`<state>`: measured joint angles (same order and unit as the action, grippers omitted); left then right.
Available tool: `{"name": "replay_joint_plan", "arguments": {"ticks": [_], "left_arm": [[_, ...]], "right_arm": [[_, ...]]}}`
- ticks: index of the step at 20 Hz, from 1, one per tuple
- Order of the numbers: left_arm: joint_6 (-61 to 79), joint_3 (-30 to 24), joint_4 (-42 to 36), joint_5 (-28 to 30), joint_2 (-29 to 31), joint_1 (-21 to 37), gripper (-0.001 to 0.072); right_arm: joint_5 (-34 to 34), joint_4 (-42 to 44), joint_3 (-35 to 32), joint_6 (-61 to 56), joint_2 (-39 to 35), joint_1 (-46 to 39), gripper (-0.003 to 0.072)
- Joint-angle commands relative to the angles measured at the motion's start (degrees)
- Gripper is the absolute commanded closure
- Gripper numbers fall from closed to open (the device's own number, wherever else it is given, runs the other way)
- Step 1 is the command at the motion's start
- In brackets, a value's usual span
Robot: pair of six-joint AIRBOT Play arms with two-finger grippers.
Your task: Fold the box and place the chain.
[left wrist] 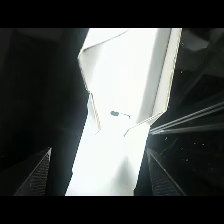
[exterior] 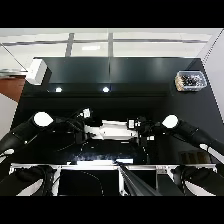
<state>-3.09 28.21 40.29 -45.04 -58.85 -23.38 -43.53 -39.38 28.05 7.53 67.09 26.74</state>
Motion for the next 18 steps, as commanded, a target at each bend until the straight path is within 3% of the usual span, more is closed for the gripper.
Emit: {"name": "replay_joint_plan", "arguments": {"ticks": [1,4,5,7,8,9,10,18], "left_arm": [[2.12,-0.02,0.15,3.37,-2.49,-2.78,0.0016],[2.97,-0.02,0.20,7.13,-3.37,-6.73,0.0047],[2.97,-0.02,0.20,7.10,-3.76,-7.72,0.0104],[2.89,0.00,0.20,6.99,-4.48,-9.09,0.0118],[2.89,0.00,0.22,7.08,-4.59,-9.42,0.0209],[2.93,0.00,0.22,7.13,-4.59,-9.46,0.0354],[2.93,0.00,0.20,7.15,-4.59,-9.46,0.0429],[2.93,0.00,-0.85,7.21,-5.64,-9.53,0.0435]], "right_arm": [[0.04,-0.09,0.00,-0.02,0.04,0.07,0.0259],[0.02,-0.09,0.00,-0.02,0.04,0.07,0.0259],[0.04,-0.09,0.00,-0.02,0.04,0.07,0.0260],[0.02,-0.09,0.00,-0.04,0.04,0.07,0.0260],[0.02,-0.09,0.00,-0.04,0.04,0.07,0.0260],[0.02,-0.09,0.00,-0.04,0.02,0.07,0.0260],[0.04,-0.09,0.00,-0.04,0.02,0.07,0.0260],[0.02,-0.09,0.00,-0.04,0.02,0.07,0.0260]]}}
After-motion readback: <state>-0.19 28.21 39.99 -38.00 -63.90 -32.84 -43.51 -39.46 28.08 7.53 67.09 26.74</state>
